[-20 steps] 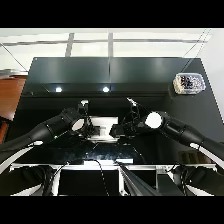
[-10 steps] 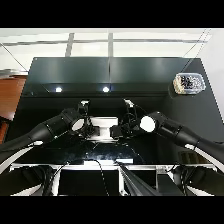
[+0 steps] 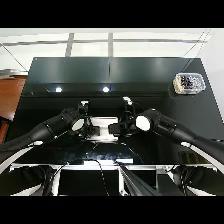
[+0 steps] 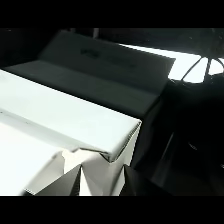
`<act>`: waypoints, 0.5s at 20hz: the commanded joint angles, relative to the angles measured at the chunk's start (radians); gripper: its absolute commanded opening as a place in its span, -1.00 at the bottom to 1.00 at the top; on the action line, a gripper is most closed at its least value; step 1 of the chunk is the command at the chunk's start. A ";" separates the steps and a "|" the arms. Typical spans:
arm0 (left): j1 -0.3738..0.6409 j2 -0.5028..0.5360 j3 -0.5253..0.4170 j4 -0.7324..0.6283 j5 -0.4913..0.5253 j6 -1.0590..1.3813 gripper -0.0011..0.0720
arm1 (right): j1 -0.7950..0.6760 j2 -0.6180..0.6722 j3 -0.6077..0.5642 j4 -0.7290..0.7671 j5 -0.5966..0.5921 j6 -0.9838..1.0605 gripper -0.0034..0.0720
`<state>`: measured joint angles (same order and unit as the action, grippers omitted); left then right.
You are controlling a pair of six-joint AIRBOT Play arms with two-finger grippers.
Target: Fold the box and place the chain.
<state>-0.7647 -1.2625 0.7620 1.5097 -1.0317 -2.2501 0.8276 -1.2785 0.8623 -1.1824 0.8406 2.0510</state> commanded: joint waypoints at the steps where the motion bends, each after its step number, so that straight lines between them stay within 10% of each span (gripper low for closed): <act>1: 0.000 0.000 0.000 0.000 0.004 0.000 -0.88 | 0.045 -0.046 0.064 -0.108 0.085 0.126 -0.12; 10: 0.000 0.000 0.000 -0.001 0.010 0.000 -0.88 | 0.123 -0.175 0.205 -0.210 0.196 0.285 -0.12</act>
<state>-0.7647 -1.2621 0.7620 1.5105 -1.0294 -2.2498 0.9276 -1.4216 1.0328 -1.3548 0.9985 2.2654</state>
